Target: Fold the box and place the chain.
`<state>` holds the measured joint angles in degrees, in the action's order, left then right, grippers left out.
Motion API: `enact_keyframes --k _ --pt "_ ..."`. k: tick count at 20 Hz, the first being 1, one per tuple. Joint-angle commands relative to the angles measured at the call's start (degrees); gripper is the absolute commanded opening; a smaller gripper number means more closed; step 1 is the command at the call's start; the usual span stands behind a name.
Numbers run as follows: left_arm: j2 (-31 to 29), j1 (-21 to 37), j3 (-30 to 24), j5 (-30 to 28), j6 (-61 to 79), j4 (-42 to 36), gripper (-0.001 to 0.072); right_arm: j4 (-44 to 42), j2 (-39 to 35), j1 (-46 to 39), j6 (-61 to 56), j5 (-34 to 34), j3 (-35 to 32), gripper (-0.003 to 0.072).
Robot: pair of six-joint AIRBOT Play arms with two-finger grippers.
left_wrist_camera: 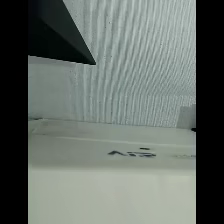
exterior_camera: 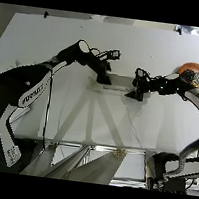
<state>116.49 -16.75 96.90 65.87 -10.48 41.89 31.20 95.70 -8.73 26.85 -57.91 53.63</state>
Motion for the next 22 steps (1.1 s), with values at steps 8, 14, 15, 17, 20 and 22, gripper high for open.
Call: enact_keyframes --k 8,14,15,17,20,22 --pt "-4.22 2.49 0.07 4.28 -0.04 4.22 0.0679 -0.09 0.0 -0.02 -0.15 0.24 0.07 0.0497" --pt "-6.91 4.5 0.07 11.34 -3.37 15.78 0.0676 -0.09 0.0 -0.02 -0.15 0.24 0.07 0.0497" --pt "-8.04 4.04 0.07 11.37 -5.35 20.61 0.0664 -0.09 0.0 -0.02 -0.15 0.24 0.07 0.0497" --pt "-10.36 2.27 0.07 13.42 -10.14 28.2 0.0265 -0.09 0.0 -0.02 -0.15 0.24 0.07 0.0497" --pt "-11.91 -1.22 0.07 23.15 -11.85 27.36 0.0021 -0.09 0.0 -0.02 -0.15 0.24 0.07 0.0497" --pt "-11.91 -3.78 0.07 26.75 -11.85 22.43 0.002 -0.09 0.02 -0.02 -0.15 0.24 0.07 0.0497"
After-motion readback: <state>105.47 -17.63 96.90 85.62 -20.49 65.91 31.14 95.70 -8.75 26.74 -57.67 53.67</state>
